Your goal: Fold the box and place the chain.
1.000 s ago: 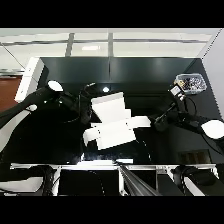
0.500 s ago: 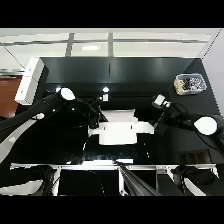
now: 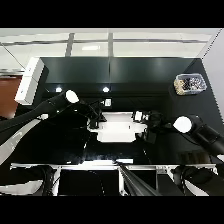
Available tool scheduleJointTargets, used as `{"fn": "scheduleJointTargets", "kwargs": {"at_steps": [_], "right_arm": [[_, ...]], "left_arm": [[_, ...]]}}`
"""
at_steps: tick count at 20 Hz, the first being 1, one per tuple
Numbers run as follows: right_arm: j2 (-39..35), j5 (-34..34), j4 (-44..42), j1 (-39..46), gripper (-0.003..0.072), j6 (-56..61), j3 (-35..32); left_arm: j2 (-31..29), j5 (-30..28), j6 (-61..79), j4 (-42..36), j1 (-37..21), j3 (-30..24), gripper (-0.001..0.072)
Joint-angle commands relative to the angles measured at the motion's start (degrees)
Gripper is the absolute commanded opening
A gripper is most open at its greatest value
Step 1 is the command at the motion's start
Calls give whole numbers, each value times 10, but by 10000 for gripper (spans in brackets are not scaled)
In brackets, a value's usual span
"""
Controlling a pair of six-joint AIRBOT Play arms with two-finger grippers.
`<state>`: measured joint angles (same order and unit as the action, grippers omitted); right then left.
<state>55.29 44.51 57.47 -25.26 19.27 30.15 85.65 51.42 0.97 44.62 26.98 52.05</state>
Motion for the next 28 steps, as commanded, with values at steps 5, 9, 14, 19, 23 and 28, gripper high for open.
{"fn": "scheduleJointTargets", "kwargs": {"at_steps": [5, 9, 14, 19, 23, 28], "right_arm": [[49, 0, -40, -31, 710, -50, -14], [72, -39, -137, -51, 710, -65, -17], [62, -100, -127, -62, 710, -65, -4], [50, -87, -81, -31, 710, -72, 33], [50, -87, -94, -16, 709, -105, 33], [62, -88, -169, 4, 710, -184, 33]], "left_arm": [[1, -3, 1, 3, 0, 0, 27], [1, -2, 1, 1, 0, 0, 27], [1, -1, 1, -2, 0, 0, 27], [1, 1, 1, -2, 0, 0, 27], [1, 0, 1, -2, 0, 0, 27], [1, 0, 1, -2, 0, 0, 27]]}}
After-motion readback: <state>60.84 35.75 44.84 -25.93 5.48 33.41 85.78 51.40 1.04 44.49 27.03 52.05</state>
